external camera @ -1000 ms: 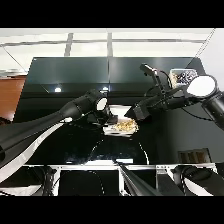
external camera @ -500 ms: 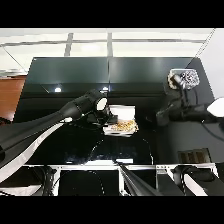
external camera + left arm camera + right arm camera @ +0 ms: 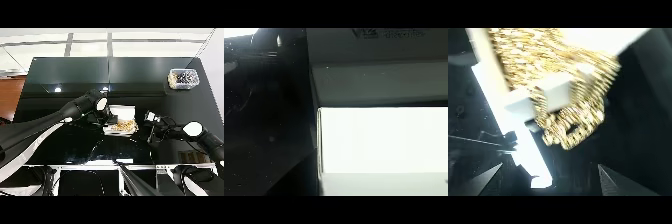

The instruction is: Fold the box and place the chain.

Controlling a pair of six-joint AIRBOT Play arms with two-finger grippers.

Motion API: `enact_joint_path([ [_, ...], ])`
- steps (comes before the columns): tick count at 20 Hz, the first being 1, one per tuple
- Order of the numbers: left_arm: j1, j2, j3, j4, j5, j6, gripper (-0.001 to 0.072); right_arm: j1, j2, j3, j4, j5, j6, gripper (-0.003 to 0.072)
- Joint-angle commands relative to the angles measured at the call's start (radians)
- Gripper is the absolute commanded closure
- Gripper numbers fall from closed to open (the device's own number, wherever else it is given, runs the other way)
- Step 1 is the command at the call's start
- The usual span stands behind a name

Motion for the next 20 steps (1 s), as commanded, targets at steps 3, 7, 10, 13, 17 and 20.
enact_joint_path([
  [3, 0.000, 0.000, 0.000, 0.000, 0.000, 0.000, 0.0680, 0.036, -0.126, 0.039, 0.117, -0.061, -0.321, -0.0019],
  [7, 0.000, 0.000, 0.000, 0.000, 0.000, 0.000, 0.0680, 0.040, -0.204, 0.102, 0.116, -0.075, -0.334, -0.0019],
  [10, 0.000, 0.000, 0.000, 0.000, 0.000, 0.000, 0.0680, 0.040, -0.241, 0.109, 0.110, -0.072, -0.334, -0.0019],
  [13, 0.000, 0.000, 0.000, 0.000, 0.000, 0.000, 0.0680, 0.040, -0.250, 0.109, 0.110, -0.084, -0.334, -0.0019],
  [17, 0.000, 0.000, 0.000, 0.000, 0.000, 0.000, 0.0680, 0.040, -0.251, 0.109, 0.113, -0.106, -0.331, -0.0018],
  [20, 0.000, 0.000, 0.000, 0.000, 0.000, 0.000, 0.0680, 0.040, -0.262, 0.109, 0.113, -0.106, -0.322, -0.0017],
])
